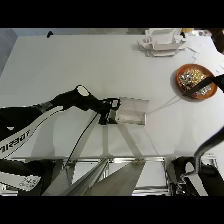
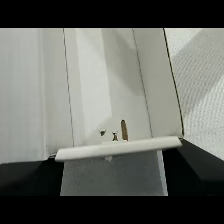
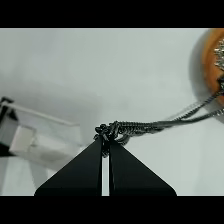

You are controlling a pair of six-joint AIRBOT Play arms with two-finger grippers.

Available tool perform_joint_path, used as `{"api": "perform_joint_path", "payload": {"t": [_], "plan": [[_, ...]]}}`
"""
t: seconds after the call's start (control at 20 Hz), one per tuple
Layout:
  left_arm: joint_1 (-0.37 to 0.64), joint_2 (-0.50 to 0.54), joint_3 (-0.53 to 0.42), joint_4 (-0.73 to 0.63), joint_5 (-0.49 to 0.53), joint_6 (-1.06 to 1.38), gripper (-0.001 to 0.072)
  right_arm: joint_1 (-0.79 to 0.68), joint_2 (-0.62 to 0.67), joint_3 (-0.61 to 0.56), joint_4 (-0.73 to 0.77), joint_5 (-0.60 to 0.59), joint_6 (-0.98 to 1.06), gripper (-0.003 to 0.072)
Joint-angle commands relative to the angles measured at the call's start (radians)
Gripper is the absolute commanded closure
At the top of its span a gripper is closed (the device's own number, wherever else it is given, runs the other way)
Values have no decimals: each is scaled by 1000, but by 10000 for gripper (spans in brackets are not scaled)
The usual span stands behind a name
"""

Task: Fold the box and place the chain.

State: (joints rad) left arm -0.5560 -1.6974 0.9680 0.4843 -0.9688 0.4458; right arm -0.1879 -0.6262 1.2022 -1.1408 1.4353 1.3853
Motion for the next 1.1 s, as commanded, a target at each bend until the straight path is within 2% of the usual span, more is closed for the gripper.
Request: {"api": "perform_joint_path", "payload": {"t": [0.0, 0.2, 0.35, 0.7, 1.05], "plan": [[1, 0, 1, 0, 0, 0, 700, 128, 26, -8, 21, 22, 6, 672], [1, 0, 1, 0, 0, 0, 700, 251, 26, -14, 21, 16, 48, 672], [1, 0, 1, 0, 0, 0, 700, 326, 26, -68, 44, -26, 58, 672], [1, 0, 1, 0, 0, 0, 700, 503, 6, -303, 90, -274, 55, 672], [1, 0, 1, 0, 0, 0, 700, 575, -73, -465, 57, -442, 46, 672]]}}
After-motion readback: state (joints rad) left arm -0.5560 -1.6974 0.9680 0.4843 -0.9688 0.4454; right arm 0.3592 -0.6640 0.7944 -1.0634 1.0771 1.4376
